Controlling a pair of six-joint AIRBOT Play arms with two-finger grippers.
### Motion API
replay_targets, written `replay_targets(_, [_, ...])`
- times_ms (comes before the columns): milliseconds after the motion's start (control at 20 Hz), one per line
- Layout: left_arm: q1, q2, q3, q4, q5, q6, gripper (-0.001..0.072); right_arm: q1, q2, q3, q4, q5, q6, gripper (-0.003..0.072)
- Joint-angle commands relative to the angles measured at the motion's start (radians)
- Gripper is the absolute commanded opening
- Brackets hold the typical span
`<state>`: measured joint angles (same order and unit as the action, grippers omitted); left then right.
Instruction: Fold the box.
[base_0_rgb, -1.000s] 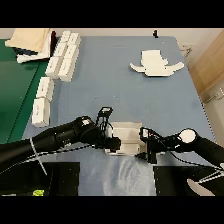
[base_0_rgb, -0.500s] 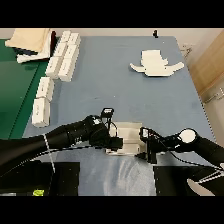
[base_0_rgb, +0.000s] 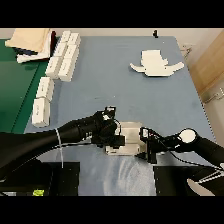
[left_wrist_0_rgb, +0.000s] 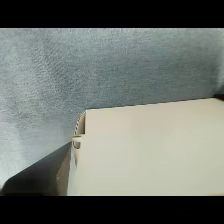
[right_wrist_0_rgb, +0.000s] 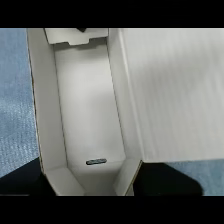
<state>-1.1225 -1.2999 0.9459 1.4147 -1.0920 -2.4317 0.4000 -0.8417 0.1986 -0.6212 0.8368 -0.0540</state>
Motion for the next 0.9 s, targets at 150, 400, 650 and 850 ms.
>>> replay_targets(150, [-0.027, -0.035, 0.034, 0.026, -0.045, -0.042, 0.0195, 0.001, 0.001, 0.000, 0.000, 0.000, 0.000, 0.0601])
replay_targets(400, [-0.050, -0.035, 0.034, 0.053, -0.044, -0.076, 0.0019, 0.001, 0.000, 0.000, 0.000, 0.000, 0.000, 0.0601])
replay_targets(650, [-0.072, -0.035, 0.034, 0.081, -0.043, -0.076, 0.0020, 0.001, 0.000, 0.000, 0.000, 0.000, 0.000, 0.0601])
replay_targets(850, [-0.082, -0.034, 0.034, 0.116, -0.056, -0.116, 0.0491, 0.001, 0.000, 0.000, 0.000, 0.000, 0.000, 0.0601])
